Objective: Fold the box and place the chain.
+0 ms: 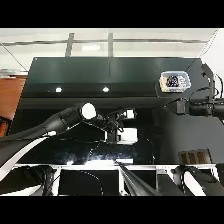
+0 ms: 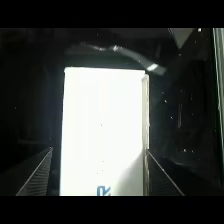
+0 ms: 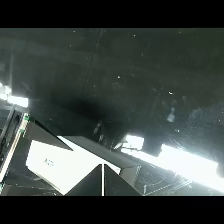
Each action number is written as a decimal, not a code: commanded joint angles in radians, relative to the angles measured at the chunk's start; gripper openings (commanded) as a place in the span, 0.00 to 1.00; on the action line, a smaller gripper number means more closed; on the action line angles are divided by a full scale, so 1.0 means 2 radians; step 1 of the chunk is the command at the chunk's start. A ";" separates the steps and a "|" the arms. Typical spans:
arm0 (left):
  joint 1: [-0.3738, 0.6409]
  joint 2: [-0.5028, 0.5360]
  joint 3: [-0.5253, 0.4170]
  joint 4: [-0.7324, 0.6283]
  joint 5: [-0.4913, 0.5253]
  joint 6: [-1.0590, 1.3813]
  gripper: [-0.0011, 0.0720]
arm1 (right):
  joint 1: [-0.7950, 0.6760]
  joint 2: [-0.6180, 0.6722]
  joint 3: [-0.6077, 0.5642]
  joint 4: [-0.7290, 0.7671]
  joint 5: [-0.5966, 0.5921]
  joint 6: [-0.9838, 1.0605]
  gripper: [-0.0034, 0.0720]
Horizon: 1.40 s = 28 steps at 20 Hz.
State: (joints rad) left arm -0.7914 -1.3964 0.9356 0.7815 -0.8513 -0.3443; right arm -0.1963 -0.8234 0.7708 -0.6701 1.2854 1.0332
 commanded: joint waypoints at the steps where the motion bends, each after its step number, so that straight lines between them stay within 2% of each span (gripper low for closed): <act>1: 0.000 -0.001 0.001 0.012 -0.012 -0.006 0.99 | 0.000 0.000 0.000 0.000 0.000 -0.003 0.06; 13: -0.005 -0.013 0.001 0.013 -0.019 -0.006 0.99 | 0.000 0.000 -0.001 -0.001 0.000 -0.004 0.06; 18: -0.029 -0.031 0.001 0.019 0.029 -0.006 0.99 | 0.000 0.000 -0.001 -0.001 0.000 -0.004 0.06; 21: -0.044 -0.054 0.001 0.021 0.033 -0.006 0.98 | 0.000 0.000 -0.001 -0.001 0.000 -0.004 0.06; 22: -0.046 -0.056 0.001 0.027 0.036 -0.018 0.92 | 0.000 0.000 -0.001 -0.001 0.000 -0.004 0.06; 23: -0.045 -0.053 0.001 0.034 0.042 -0.044 0.72 | 0.000 0.000 -0.001 -0.001 0.000 -0.004 0.06; 24: -0.042 -0.048 0.001 0.043 0.044 -0.062 0.57 | 0.000 0.000 -0.001 -0.001 0.000 -0.004 0.06; 25: -0.036 -0.040 0.001 0.056 0.044 -0.067 0.48 | 0.000 0.000 -0.001 -0.001 0.000 -0.004 0.06; 28: 0.010 0.000 0.001 0.099 0.036 -0.107 0.46 | 0.000 0.000 -0.001 -0.001 0.000 -0.004 0.06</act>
State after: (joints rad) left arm -0.8295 -1.4475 0.9356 0.9108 -0.7872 -0.4747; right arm -0.1963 -0.8234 0.7689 -0.6716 1.2854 1.0241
